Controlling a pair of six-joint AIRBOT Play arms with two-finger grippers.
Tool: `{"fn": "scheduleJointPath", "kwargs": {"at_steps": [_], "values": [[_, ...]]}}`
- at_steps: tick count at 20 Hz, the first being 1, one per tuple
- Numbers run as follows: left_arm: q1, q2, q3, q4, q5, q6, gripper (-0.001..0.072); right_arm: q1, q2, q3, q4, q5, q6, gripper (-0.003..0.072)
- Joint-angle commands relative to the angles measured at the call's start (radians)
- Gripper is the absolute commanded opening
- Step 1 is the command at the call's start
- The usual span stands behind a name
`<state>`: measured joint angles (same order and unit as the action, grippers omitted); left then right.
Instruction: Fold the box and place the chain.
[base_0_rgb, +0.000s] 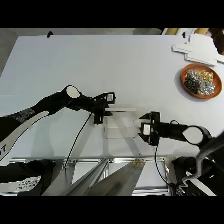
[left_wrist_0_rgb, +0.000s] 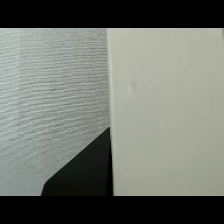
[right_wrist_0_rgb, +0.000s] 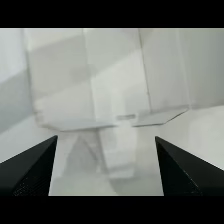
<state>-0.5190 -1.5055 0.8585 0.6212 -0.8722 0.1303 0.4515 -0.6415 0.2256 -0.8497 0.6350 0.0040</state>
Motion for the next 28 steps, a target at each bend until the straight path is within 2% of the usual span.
{"fn": "scheduleJointPath", "kwargs": {"at_steps": [1,3,5,9,11,16,21,25,28], "values": [[0.000,0.000,0.000,0.000,0.000,0.000,0.0012,0.067,0.161,-0.063,-0.067,0.002,0.140,0.0664],[0.000,0.000,0.000,0.000,0.001,0.000,0.0012,0.150,0.140,-0.063,-0.090,-0.011,0.153,0.0665],[0.000,0.000,0.000,0.000,0.001,0.000,0.0012,0.224,0.075,-0.063,-0.119,-0.077,0.152,0.0684],[0.000,0.000,0.000,0.000,0.001,0.000,0.0012,0.246,-0.100,-0.062,-0.106,-0.264,0.151,0.0689],[0.000,0.000,0.000,0.000,0.000,0.000,0.0012,0.246,-0.132,-0.056,-0.037,-0.335,0.123,0.0690],[0.000,0.000,0.000,0.000,0.001,0.000,0.0012,0.245,-0.144,0.018,0.092,-0.342,0.092,0.0689],[0.000,0.000,0.000,0.000,0.000,0.000,0.0012,0.133,-0.169,0.029,0.101,-0.330,0.032,0.0689],[0.000,0.000,0.000,0.000,0.001,0.000,0.0012,0.061,-0.169,0.080,0.135,-0.286,-0.038,0.0689],[0.000,0.000,0.000,0.000,0.000,0.000,0.0012,0.061,-0.193,0.080,0.257,-0.227,-0.099,0.0689]]}}
